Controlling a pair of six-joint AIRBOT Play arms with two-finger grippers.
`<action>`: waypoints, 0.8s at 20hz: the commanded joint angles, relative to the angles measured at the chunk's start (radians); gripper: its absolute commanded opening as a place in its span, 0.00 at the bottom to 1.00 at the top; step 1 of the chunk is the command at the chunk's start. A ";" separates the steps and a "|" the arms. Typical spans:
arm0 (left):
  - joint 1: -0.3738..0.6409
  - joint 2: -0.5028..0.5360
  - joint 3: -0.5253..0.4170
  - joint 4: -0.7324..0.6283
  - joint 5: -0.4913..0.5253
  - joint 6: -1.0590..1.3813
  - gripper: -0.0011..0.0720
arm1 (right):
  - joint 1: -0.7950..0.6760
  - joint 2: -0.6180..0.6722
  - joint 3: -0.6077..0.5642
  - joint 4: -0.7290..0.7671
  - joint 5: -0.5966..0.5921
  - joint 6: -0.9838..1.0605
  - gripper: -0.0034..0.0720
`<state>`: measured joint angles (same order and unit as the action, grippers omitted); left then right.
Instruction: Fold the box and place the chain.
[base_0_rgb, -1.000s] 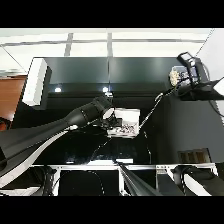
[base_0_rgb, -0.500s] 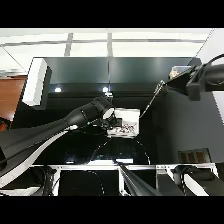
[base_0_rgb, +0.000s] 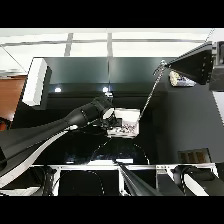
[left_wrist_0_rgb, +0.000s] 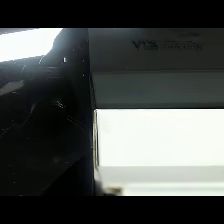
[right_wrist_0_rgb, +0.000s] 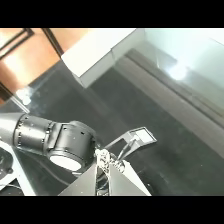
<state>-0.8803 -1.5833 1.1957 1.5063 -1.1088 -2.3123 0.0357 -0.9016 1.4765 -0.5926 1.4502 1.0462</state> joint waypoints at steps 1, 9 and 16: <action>0.000 0.000 0.000 0.000 0.000 0.000 0.05 | 0.001 0.000 -0.008 0.018 0.031 0.013 0.07; 0.000 0.000 0.000 0.000 0.001 0.000 0.05 | 0.069 0.000 -0.312 0.045 0.047 0.005 0.07; 0.000 0.000 0.000 0.000 0.001 0.000 0.05 | 0.119 -0.001 -0.647 0.050 -0.145 -0.026 0.07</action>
<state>-0.8803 -1.5833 1.1957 1.5066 -1.1084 -2.3123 0.1333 -0.9016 0.9615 -0.5491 1.4048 1.0286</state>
